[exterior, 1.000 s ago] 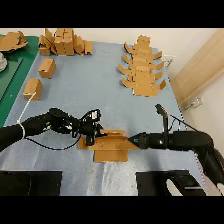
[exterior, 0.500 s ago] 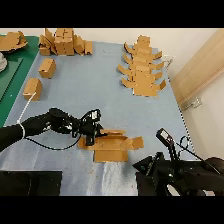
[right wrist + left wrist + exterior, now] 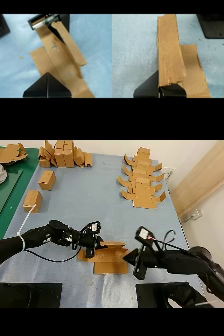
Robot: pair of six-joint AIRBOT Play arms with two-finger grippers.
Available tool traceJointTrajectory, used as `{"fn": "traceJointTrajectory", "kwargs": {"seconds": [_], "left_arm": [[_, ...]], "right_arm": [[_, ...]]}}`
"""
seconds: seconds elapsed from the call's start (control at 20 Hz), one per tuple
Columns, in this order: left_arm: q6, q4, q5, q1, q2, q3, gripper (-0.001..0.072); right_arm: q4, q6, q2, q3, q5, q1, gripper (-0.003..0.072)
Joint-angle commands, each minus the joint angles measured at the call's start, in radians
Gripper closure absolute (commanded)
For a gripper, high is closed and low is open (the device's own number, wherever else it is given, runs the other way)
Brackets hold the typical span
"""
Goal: Fold the box.
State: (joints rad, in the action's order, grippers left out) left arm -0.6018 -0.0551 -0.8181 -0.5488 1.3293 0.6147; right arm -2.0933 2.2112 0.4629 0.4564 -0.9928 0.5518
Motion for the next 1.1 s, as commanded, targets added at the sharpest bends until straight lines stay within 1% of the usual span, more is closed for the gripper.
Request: {"fn": "traceJointTrajectory", "kwargs": {"seconds": [0.0, 0.1, 0.25, 0.35, 0.4, 0.5, 0.55, 0.65, 0.8, 0.9, 1.05], "left_arm": [[0.0, 0.0, -0.002, 0.0, 0.001, 0.0, 0.0694], [0.0, 0.0, -0.002, 0.0, 0.001, 0.0, 0.0695], [0.0, 0.0, -0.002, 0.0, 0.001, 0.0, 0.0694], [0.0, 0.0, -0.002, 0.0, 0.001, 0.0, 0.0695], [0.0, 0.0, -0.003, 0.0, 0.001, 0.0, 0.0695], [0.0, 0.0, -0.002, 0.001, 0.001, 0.0, 0.0695], [0.0, 0.0, -0.002, 0.0, 0.001, 0.0, 0.0694], [0.0, 0.0, -0.002, 0.0, 0.001, 0.0, 0.0695], [0.0, 0.0, -0.002, 0.0, 0.001, 0.0, 0.0694], [0.0, 0.0, -0.002, 0.0, 0.001, 0.0, 0.0695], [0.0, 0.0, -0.002, 0.0, 0.001, 0.0, 0.0695]], "right_arm": [[0.23, 0.125, 0.142, 0.01, 0.072, 0.124, 0.0684], [0.341, 0.019, 0.103, -0.064, 0.089, 0.287, 0.0684], [0.559, -0.262, -0.011, -0.161, 0.101, 0.592, 0.0684], [0.73, -0.447, -0.039, -0.179, 0.109, 0.765, 0.0683], [0.775, -0.502, -0.034, -0.18, 0.109, 0.822, 0.068], [0.8, -0.518, 0.005, -0.188, 0.11, 0.868, 0.0368], [0.809, -0.518, 0.037, -0.194, 0.113, 0.869, 0.0331], [0.883, -0.532, 0.104, -0.194, 0.144, 0.868, 0.033], [1.028, -0.648, 0.188, -0.194, 0.226, 0.868, 0.033], [1.115, -0.708, 0.217, -0.194, 0.243, 0.868, 0.033], [1.145, -0.745, 0.219, -0.194, 0.251, 0.868, 0.0331]]}}
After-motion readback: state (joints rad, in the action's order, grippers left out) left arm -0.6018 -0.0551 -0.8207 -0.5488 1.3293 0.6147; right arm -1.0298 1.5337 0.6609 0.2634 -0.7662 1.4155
